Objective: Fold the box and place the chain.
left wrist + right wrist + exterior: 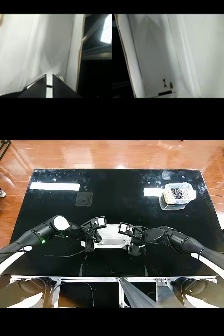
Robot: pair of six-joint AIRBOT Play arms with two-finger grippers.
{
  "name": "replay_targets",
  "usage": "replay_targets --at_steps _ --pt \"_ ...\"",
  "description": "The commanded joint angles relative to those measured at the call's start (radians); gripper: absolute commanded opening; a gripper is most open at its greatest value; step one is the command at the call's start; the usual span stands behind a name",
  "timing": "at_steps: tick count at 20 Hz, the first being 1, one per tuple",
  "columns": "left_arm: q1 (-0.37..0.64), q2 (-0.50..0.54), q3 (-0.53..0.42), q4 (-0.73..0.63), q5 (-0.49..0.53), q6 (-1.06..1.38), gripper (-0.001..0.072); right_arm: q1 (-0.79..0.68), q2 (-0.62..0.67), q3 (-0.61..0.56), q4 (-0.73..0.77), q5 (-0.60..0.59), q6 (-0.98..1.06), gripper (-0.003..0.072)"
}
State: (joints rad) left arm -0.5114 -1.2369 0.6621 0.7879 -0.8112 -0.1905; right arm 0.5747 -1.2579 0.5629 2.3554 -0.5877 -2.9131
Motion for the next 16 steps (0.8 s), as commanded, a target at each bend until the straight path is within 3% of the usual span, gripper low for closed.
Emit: replay_targets --at_steps 1,8,10,13,14,15,16 --pt "-0.005 -0.006 0.0 0.055 0.032 0.006 0.018 0.001 0.0 0.0 0.0 0.001 0.0 0.025" --pt "-0.052 -0.008 0.0 0.059 0.071 0.006 0.0181 0.001 0.0 0.0 0.0 0.001 0.0 0.0249" --pt "-0.052 -0.008 0.0 0.06 0.068 0.006 0.0336 0.001 0.0 0.0 0.0 0.001 0.0 0.025" --pt "-0.052 -0.008 0.0 0.06 0.036 0.006 0.034 0.001 0.0 0.0 0.0 0.001 0.0 0.025" --pt "-0.052 -0.008 0.0 0.06 0.025 0.006 0.038 0.001 0.0 0.0 0.0 0.001 0.0 0.025" --pt "-0.052 -0.008 0.0 0.061 0.012 0.006 0.0378 0.001 0.0 0.0 0.0 0.001 0.0 0.025" --pt "-0.052 -0.008 0.0 0.064 0.003 0.005 0.0278 0.001 0.0 0.0 0.0 0.001 0.0 0.025"
